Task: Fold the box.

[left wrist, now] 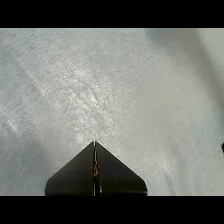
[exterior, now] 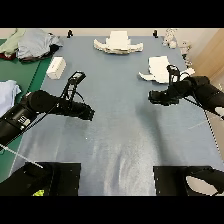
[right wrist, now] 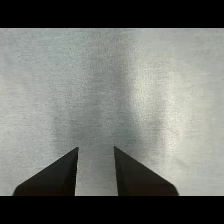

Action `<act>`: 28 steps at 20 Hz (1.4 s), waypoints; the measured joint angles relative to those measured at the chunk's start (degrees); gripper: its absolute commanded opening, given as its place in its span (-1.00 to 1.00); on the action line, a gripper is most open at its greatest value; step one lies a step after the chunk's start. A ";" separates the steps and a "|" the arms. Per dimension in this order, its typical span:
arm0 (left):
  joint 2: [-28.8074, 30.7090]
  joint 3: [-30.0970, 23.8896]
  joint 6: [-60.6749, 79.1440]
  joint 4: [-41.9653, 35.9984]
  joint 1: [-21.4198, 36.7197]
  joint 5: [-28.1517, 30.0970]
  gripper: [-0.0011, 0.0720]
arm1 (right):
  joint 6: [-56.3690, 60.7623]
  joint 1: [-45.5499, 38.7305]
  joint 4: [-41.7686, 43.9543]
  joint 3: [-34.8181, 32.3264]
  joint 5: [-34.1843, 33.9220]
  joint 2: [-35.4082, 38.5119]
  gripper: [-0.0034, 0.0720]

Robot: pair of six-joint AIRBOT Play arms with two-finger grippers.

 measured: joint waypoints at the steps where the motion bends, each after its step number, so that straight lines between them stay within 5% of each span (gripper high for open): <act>1: 0.00 0.00 0.00 0.00 0.00 0.00 -0.94 | 0.04 0.00 0.02 0.02 -0.02 0.00 0.00; 10: 0.00 0.00 0.00 0.00 0.00 0.00 -0.94 | 2.34 -2.86 0.57 3.39 -0.98 -1.25 0.00; 14: 0.02 0.00 0.00 0.00 0.00 0.00 -0.94 | 1.11 -13.62 1.44 17.22 -9.86 -7.19 0.00; 20: 0.00 0.00 0.00 0.00 0.00 0.00 -0.94 | -5.84 -32.35 8.46 42.91 -17.25 -25.79 0.00; 28: 0.02 0.00 0.00 0.00 0.00 0.00 -0.94 | -13.70 -39.19 21.99 51.65 -17.09 -42.49 -0.08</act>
